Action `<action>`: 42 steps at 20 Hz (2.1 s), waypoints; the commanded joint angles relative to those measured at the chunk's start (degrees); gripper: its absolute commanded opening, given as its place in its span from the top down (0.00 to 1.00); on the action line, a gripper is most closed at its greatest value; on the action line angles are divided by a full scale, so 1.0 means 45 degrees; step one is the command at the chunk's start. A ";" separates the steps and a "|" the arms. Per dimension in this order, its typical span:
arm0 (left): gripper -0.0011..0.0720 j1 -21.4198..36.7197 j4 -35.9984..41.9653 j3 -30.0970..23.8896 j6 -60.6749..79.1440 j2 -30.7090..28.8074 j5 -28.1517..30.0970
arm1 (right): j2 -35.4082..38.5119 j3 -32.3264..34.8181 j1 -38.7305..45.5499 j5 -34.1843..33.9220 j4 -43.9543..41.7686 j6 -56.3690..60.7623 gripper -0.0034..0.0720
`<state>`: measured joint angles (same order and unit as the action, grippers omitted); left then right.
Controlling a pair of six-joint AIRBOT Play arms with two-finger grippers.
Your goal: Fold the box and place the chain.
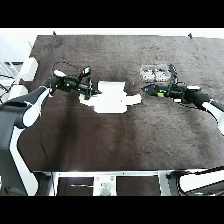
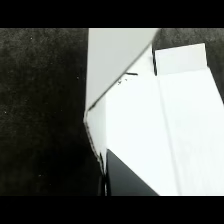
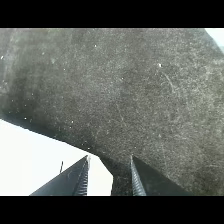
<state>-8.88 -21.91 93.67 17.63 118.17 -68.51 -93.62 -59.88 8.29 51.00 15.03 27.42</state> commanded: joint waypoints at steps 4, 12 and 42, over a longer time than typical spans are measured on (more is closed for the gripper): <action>0.96 -0.0039 0.0058 -0.0214 0.0078 0.0097 0.0398 | 0.0005 0.0005 -0.0029 0.0087 0.0039 -0.0427 0.52; 0.96 -0.0039 0.0102 -0.0209 0.0083 0.0277 0.0121 | 0.0350 0.0005 -0.0029 0.1613 0.0019 -0.2929 0.49; 0.96 -0.0039 0.0170 -0.0209 0.0083 0.0277 0.0117 | 0.1171 0.1350 -0.5819 -0.3502 0.6169 -0.7907 0.18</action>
<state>-9.02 -21.15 92.75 17.98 119.42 -67.99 -87.64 -53.89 -17.08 39.57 43.05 -7.68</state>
